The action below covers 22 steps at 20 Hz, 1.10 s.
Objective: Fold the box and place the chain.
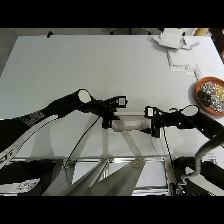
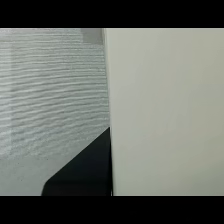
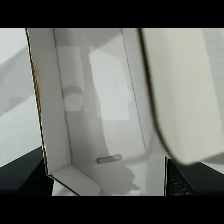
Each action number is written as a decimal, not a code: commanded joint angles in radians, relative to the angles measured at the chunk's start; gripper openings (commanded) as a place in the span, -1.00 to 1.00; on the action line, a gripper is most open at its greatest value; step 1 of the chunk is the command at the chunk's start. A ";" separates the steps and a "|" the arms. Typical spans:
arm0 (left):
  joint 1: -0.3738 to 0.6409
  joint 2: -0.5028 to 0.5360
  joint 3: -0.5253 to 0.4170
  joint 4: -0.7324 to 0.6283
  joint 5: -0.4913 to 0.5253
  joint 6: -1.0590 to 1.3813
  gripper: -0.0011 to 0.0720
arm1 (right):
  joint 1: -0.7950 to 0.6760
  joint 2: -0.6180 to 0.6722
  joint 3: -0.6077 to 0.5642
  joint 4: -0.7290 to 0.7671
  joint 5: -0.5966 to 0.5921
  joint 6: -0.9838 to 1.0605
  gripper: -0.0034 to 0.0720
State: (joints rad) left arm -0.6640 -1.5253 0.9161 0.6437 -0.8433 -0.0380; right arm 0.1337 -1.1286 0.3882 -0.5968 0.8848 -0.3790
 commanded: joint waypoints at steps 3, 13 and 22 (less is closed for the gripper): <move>0.000 0.001 0.000 0.000 0.001 0.000 -0.94 | -0.002 -0.050 -0.001 0.033 0.013 -0.045 0.61; 0.000 0.001 0.000 0.000 0.001 0.000 -0.94 | 0.016 -0.067 -0.001 0.021 -0.003 -0.014 0.30; 0.000 0.001 0.000 0.000 0.001 0.000 -0.94 | -0.013 -0.067 -0.001 0.030 -0.006 0.000 0.81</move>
